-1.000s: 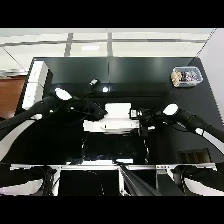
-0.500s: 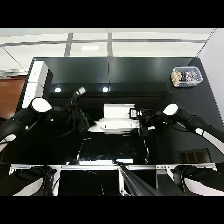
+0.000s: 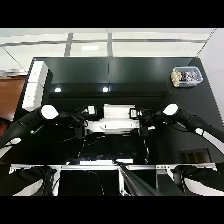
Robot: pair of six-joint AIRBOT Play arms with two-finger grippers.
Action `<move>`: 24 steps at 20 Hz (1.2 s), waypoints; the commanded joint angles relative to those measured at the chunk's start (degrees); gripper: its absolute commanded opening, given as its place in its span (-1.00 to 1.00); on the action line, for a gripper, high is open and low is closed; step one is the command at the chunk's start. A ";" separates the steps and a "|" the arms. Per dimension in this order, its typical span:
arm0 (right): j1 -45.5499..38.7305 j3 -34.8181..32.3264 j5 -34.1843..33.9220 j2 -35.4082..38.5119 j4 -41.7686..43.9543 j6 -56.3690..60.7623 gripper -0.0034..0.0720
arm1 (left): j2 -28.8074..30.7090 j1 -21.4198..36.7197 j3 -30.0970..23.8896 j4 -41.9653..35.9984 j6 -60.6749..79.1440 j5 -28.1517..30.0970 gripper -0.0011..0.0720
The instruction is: Fold the box and place the chain.
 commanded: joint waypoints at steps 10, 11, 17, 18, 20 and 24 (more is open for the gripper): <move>0.02 0.00 0.02 -0.02 0.00 0.00 0.24 | -7.69 -3.72 5.51 -5.68 6.73 -1.01 0.92; 0.02 0.00 0.02 -0.02 0.00 0.00 0.24 | -7.82 -3.91 5.53 -5.75 6.71 -0.61 0.85; 0.02 0.00 0.02 -0.02 0.02 0.00 0.24 | -9.97 -5.05 5.53 -11.13 6.75 0.63 -0.33; 0.02 0.00 0.02 -0.02 0.02 0.00 0.24 | -10.05 -5.38 5.51 -12.46 6.73 1.75 -0.33; 0.02 0.00 0.02 -0.02 0.02 0.00 0.24 | -10.05 -5.99 5.51 -15.61 6.73 4.07 -0.33; 0.02 0.00 0.02 -0.02 0.04 0.00 0.24 | -10.49 -6.34 5.51 -18.32 6.71 6.25 -0.33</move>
